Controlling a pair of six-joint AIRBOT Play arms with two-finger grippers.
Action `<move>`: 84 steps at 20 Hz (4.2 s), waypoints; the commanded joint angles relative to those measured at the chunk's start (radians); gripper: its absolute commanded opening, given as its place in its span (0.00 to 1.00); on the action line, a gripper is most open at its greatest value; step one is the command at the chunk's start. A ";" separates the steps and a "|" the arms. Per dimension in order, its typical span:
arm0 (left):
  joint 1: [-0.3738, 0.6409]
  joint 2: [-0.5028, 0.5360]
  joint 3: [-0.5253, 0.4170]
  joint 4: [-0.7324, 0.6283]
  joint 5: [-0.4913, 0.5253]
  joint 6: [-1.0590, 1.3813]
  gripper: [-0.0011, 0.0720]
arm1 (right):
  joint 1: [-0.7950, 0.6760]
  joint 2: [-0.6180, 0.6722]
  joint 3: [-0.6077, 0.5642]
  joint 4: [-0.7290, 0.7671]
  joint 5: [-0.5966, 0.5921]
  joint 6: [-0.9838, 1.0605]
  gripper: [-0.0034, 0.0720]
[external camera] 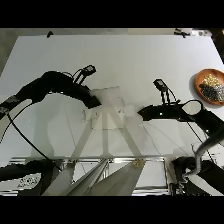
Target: Fold the box and place the chain.
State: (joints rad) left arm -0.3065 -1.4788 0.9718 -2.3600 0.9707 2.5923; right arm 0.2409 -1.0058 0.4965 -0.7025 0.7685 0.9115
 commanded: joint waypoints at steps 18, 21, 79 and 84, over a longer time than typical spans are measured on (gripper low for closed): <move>-0.024 0.048 0.000 -0.024 0.295 0.101 0.02 | -0.002 0.086 0.002 -0.160 0.257 0.064 0.39; -0.129 0.086 0.000 -0.016 0.301 0.185 0.01 | -0.058 0.193 0.002 -0.276 0.347 0.117 0.42; -0.394 -0.076 0.000 0.002 -0.171 0.366 0.03 | -0.347 0.569 0.002 -0.489 0.469 0.139 0.42; -0.393 -0.076 0.000 0.005 -0.171 0.366 0.03 | -0.347 0.569 0.002 -0.489 0.470 0.139 0.42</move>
State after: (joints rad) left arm -0.6998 -1.5543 0.9718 -2.3596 0.7990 2.9585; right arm -0.1059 -0.4374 0.4980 -1.1923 1.2381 1.0504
